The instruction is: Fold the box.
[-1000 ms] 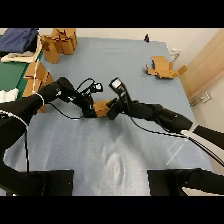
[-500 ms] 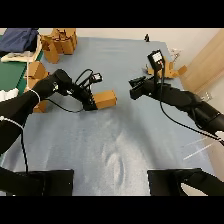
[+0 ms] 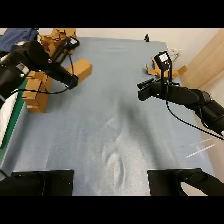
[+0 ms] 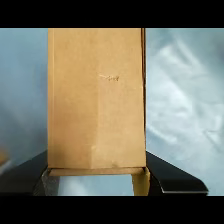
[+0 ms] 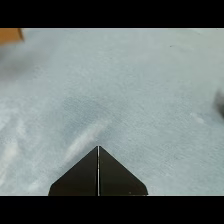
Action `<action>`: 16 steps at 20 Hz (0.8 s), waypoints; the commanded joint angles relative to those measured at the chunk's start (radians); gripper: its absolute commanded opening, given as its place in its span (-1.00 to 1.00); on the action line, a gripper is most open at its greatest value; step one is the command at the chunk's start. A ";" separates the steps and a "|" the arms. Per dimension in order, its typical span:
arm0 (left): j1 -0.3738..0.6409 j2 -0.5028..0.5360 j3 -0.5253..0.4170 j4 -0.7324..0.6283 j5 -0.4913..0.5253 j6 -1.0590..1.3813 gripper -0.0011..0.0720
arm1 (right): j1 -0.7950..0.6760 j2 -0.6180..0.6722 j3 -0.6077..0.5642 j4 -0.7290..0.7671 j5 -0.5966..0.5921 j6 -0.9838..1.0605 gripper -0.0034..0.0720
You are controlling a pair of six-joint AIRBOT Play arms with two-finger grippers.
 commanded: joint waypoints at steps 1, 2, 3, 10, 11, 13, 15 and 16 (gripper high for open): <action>0.007 0.169 -0.013 0.221 -0.121 -0.248 -0.91 | -0.003 0.001 -0.003 -0.013 -0.023 0.006 -0.91; 0.016 0.229 -0.042 0.206 -0.138 -0.258 -0.91 | -0.003 0.001 -0.010 -0.013 -0.022 0.006 -0.91; 0.031 0.286 -0.080 0.209 -0.151 -0.299 -0.92 | -0.002 0.001 -0.017 -0.013 -0.021 0.006 -0.91; 0.227 0.732 -0.471 0.215 -0.303 -0.481 -0.92 | -0.002 -0.001 -0.046 -0.008 -0.006 0.014 -0.91; 0.248 0.790 -0.512 0.215 -0.314 -0.488 -0.91 | -0.002 -0.001 -0.046 -0.009 -0.005 0.014 -0.91; 0.281 0.888 -0.587 0.216 -0.365 -0.487 -0.92 | -0.002 -0.001 -0.046 -0.008 -0.005 0.014 -0.91; 0.308 0.929 -0.660 0.219 -0.436 -0.473 -0.92 | -0.002 -0.001 -0.046 -0.008 -0.006 0.014 -0.91; 0.316 0.928 -0.690 0.210 -0.462 -0.457 -0.92 | -0.002 -0.001 -0.046 -0.002 -0.006 0.014 -0.91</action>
